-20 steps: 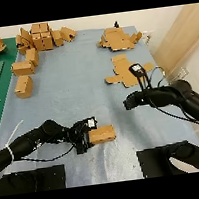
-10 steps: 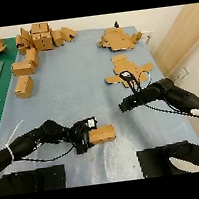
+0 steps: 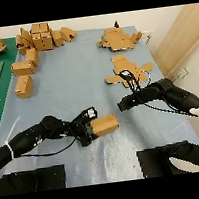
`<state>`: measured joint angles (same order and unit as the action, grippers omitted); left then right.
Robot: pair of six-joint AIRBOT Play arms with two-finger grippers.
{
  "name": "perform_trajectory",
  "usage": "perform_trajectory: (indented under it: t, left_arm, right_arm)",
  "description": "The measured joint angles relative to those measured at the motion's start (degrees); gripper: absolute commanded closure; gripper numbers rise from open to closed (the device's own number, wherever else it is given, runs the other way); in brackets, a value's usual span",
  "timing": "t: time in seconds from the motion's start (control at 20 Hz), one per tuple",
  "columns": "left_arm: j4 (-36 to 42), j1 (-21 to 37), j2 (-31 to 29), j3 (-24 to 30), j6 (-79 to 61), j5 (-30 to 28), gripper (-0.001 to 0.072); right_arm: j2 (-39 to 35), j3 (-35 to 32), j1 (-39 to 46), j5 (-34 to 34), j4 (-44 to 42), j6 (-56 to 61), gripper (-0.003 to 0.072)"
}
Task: Fold the box.
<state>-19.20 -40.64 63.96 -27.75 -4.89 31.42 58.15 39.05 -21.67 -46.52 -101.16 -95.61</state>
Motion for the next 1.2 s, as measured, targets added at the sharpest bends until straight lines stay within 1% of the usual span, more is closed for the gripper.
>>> perform_trajectory:
  t: [0.15,0.25,0.35,0.45,0.55,0.65,0.8,0.95,1.2]
  left_arm:
    - [-0.15,3.32,0.0,-2.25,4.83,-0.5,0.0306]
    - [-3.69,7.34,0.0,-3.54,11.28,-1.84,0.0306]
    - [-11.06,12.98,0.0,-4.83,20.48,-2.36,0.0306]
    - [-20.28,20.04,0.0,-6.03,30.75,-3.08,0.0306]
    - [-27.15,27.08,0.0,-6.91,38.49,-3.23,0.0306]
    - [-31.26,33.81,0.09,-7.48,43.25,-3.52,0.0306]
    - [-34.32,41.35,0.96,-7.98,46.77,-3.74,0.0306]
    - [-35.69,45.77,2.78,-8.28,48.39,-4.48,0.0306]
    - [-36.22,48.3,7.93,-10.36,51.65,-6.75,0.0306]
  right_arm:
    - [0.0,0.0,0.0,-0.02,-1.07,0.0,0.0684]
    - [0.0,0.0,0.0,-0.17,-1.66,0.0,0.0684]
    - [0.0,0.0,0.0,-0.33,-2.4,0.0,0.0684]
    - [0.0,0.0,0.0,-0.44,-2.86,0.0,0.0684]
    - [0.0,0.0,0.0,-0.44,-3.65,0.0,0.0684]
    - [0.0,0.0,0.0,-0.46,-4.35,0.0,0.0684]
    - [0.0,0.0,0.0,-0.46,-5.57,0.02,0.0684]
    - [0.0,0.0,-0.11,-0.46,-6.88,0.02,0.0684]
    - [0.0,0.0,-0.24,-0.52,-9.62,0.02,0.0683]
